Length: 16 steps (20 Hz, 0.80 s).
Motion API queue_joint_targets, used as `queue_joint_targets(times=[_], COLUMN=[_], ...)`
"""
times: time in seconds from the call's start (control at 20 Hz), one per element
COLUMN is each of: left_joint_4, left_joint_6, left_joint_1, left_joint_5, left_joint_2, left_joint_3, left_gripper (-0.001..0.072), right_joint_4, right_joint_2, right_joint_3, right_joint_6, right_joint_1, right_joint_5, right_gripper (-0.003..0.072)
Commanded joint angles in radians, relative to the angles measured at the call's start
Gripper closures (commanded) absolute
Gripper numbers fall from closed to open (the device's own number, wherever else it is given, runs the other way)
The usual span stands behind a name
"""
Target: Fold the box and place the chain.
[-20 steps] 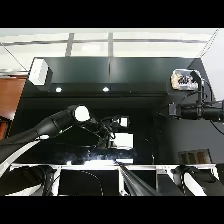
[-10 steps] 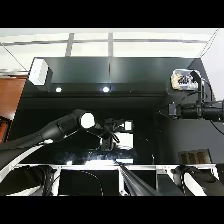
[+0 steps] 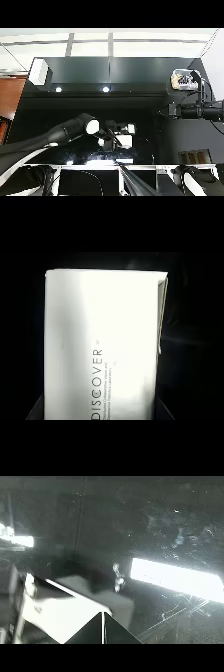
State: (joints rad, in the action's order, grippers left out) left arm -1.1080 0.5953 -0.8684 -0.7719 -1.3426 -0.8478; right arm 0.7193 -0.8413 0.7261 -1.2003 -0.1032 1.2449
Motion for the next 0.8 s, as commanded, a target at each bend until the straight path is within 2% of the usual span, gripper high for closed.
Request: queue_joint_targets(times=[0.0, 0.1, 0.2, 0.4, 0.55, 0.65, 0.75], left_joint_4=[-0.148, -0.219, -0.255, -0.253, -0.253, -0.253, -0.253], left_joint_6=[0.217, 0.314, 0.407, 0.564, 0.523, 0.481, 0.473], left_joint_1=[0.143, 0.327, 0.555, 1.027, 1.24, 1.297, 1.307], left_joint_5=[-0.117, -0.226, -0.305, -0.364, -0.282, -0.176, -0.068], left_joint_2=[0.088, 0.145, 0.19, 0.208, 0.208, 0.201, 0.161], left_joint_3=[0.0, 0.0, 0.0, 0.0, -0.005, -0.022, -0.057], left_gripper=[0.0382, 0.0382, 0.0381, 0.0381, 0.0381, 0.0381, 0.0381], right_joint_4=[0.0, 0.0, 0.0, 0.019, 0.022, 0.022, 0.022], right_joint_2=[0.0, 0.0, 0.0, 0.0, 0.0, 0.0, 0.0], right_joint_3=[0.001, 0.001, 0.001, 0.001, 0.001, 0.001, 0.001], right_joint_6=[0.0, 0.0, 0.0, 0.0, 0.0, 0.0, 0.0], right_joint_1=[-0.001, -0.001, -0.001, -0.001, -0.001, -0.001, -0.001], right_joint_5=[0.0, 0.0, 0.0, -0.024, -0.046, -0.047, -0.053], right_gripper=[0.0673, 0.0673, 0.0673, 0.0673, 0.0673, 0.0673, 0.0673])
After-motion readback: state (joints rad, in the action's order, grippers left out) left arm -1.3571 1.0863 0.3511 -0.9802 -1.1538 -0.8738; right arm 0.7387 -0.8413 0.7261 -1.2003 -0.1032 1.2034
